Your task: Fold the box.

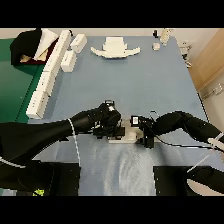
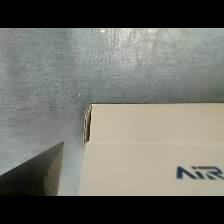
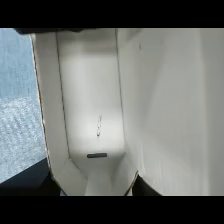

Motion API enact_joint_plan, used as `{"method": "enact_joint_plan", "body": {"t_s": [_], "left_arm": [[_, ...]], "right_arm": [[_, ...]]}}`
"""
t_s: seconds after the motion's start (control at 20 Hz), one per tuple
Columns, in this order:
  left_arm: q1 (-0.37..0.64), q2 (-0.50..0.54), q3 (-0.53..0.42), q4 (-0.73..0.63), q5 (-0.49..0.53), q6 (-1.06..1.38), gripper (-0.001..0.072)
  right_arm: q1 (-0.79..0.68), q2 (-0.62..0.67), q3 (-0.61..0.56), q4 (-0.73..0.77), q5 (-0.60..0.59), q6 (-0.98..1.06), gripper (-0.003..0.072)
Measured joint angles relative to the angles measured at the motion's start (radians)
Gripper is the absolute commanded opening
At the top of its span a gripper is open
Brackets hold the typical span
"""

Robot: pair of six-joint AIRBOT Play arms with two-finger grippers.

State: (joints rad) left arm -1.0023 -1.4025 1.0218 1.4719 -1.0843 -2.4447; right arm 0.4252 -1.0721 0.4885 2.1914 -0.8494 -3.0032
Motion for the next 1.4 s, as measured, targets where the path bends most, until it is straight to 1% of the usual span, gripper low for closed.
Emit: {"method": "enact_joint_plan", "body": {"t_s": [0.15,0.3,0.35,0.4,0.5,0.6,0.8,1.0,1.1,1.2,1.35,1.4], "left_arm": [[0.0,0.052,0.015,-0.003,-0.023,0.022,0.0571],[0.0,0.142,0.041,-0.003,-0.095,0.051,0.0564],[0.0,0.179,0.047,0.0,-0.125,0.06,0.025],[0.0,0.212,0.051,0.005,-0.158,0.064,0.0015],[0.0,0.267,0.056,0.016,-0.219,0.089,0.0013],[0.0,0.3,0.057,0.022,-0.262,0.132,0.0014],[0.0,0.315,0.057,0.031,-0.272,0.299,0.0013],[0.0,0.303,0.056,0.065,-0.247,0.521,0.0013],[0.016,0.301,0.047,0.08,-0.235,0.656,0.0011],[0.073,0.327,-0.001,0.053,-0.188,0.84,0.001],[0.203,0.397,-0.124,-0.084,-0.091,1.204,0.0019],[0.252,0.419,-0.166,-0.137,-0.064,1.343,0.0345]], "right_arm": [[0.0,0.0,0.0,0.0,0.0,0.0,0.0529],[0.0,0.0,0.0,0.0,0.0,0.0,0.0529],[0.0,0.0,0.0,0.0,0.0,0.0,0.0529],[0.0,0.0,0.0,0.0,0.0,0.0,0.0529],[0.0,0.0,0.0,0.0,0.0,0.0,0.0529],[0.0,0.0,0.0,0.0,0.0,0.0,0.0529],[0.0,0.0,0.0,0.0,0.0,0.0,0.0529],[0.0,0.0,0.0,0.0,0.0,0.0,0.0529],[0.0,0.0,0.0,0.0,0.0,0.0,0.0529],[0.0,0.0,0.0,0.0,0.0,0.0,0.0529],[0.0,0.0,0.0,0.0,0.0,0.0,0.0529],[0.0,0.0,0.0,0.0,0.0,0.0,0.0529]]}}
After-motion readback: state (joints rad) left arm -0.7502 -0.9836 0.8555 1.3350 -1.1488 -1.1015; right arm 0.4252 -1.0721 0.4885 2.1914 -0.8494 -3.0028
